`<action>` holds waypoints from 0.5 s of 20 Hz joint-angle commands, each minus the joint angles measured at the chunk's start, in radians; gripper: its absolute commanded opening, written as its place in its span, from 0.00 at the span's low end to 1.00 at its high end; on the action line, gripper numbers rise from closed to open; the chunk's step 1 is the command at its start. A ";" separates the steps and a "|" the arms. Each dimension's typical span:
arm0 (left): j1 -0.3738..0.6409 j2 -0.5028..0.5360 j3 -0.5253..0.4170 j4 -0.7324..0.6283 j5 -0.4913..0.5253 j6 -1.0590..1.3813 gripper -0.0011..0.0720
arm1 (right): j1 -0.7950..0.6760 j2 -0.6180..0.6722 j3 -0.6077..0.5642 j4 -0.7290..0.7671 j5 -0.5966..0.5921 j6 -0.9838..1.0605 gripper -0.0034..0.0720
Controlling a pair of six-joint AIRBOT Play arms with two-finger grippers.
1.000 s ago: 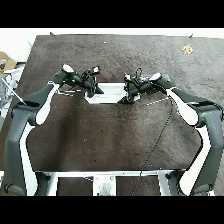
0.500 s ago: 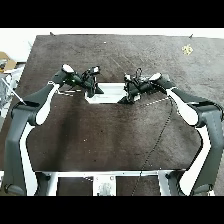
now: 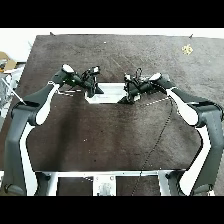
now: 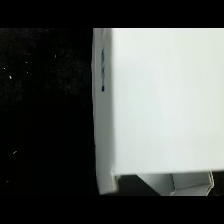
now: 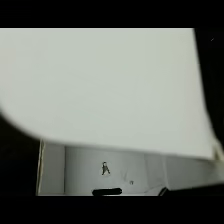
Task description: Fold the box and place the chain.
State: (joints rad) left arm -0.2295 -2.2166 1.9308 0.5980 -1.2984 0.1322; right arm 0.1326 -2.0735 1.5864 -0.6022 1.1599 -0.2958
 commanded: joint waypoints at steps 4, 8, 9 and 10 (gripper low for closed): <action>0.009 0.005 0.001 -0.008 0.002 -0.032 0.40 | -0.001 0.000 0.000 0.000 0.000 0.000 0.63; 0.060 0.058 0.002 -0.015 -0.038 -0.109 0.40 | -0.001 0.000 0.000 0.000 0.000 0.000 0.63; 0.078 0.082 0.001 -0.014 -0.063 -0.137 0.40 | -0.001 0.000 0.000 0.000 0.000 0.000 0.63; 0.097 0.103 0.002 -0.014 -0.087 -0.166 0.40 | -0.001 0.000 0.000 0.000 0.000 0.000 0.63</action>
State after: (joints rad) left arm -0.1730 -2.1586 1.9316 0.5846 -1.3327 0.0395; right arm 0.1326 -2.0735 1.5864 -0.6022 1.1595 -0.2958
